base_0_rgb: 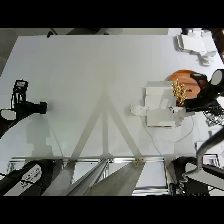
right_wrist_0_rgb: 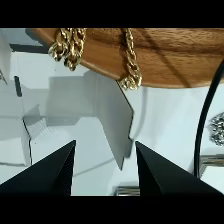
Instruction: Fold the box and place the chain.
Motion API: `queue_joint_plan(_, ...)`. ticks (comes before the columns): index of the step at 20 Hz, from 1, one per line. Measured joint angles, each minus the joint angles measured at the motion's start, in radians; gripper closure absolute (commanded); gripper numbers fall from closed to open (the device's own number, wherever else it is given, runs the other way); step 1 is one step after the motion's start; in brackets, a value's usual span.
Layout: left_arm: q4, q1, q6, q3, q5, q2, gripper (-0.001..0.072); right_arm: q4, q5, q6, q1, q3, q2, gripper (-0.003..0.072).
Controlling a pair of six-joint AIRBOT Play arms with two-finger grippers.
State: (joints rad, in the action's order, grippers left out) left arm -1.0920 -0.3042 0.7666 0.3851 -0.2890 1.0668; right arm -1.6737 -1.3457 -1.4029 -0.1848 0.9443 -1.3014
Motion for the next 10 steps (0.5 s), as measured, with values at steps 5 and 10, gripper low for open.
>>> queue_joint_plan(5, 0.0, 0.0, 0.0, 0.0, 0.0, 0.0, 0.0013, 0.007, 0.05, -0.018, 0.0, 0.0, -0.084, 0.0678)
queue_joint_plan(10, 0.0, 0.0, 0.0, 0.0, 0.0, 0.0, 0.0013, 0.052, 0.061, 0.103, 0.0, 0.0, -0.072, 0.0679)
